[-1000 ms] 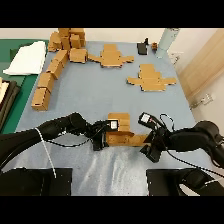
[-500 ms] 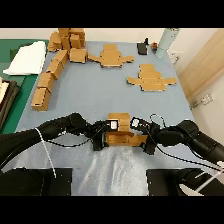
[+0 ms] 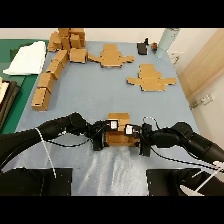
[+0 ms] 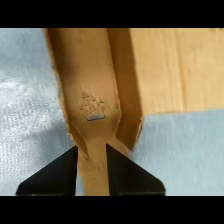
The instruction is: Fold the box.
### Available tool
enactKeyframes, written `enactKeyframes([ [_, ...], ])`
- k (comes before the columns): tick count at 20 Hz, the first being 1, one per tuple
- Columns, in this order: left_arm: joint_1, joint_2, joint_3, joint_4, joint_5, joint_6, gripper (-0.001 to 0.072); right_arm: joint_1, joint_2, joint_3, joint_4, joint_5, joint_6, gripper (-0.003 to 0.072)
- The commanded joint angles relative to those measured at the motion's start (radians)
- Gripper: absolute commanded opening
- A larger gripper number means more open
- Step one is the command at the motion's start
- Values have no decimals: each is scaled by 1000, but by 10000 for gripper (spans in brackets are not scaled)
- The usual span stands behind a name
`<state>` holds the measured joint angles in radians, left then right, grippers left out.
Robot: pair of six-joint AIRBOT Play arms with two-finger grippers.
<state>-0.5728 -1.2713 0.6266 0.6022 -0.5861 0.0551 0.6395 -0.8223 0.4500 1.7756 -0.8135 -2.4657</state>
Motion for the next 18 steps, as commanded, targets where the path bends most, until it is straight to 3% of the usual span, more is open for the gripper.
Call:
enactKeyframes([
  [1,0,0,0,0,0,0,467,42,-8,0,-3,60,-84,262],
  [9,0,0,0,0,0,0,467,39,-16,0,-63,17,13,264],
  [10,0,0,0,0,0,0,467,39,-11,-1,-89,13,50,299],
  [12,0,0,0,0,0,0,467,39,-10,0,-154,21,141,450],
  [13,0,0,0,0,0,0,467,39,-10,0,-174,23,181,477],
  [18,0,0,0,0,0,0,467,39,-13,0,-252,99,248,479],
])
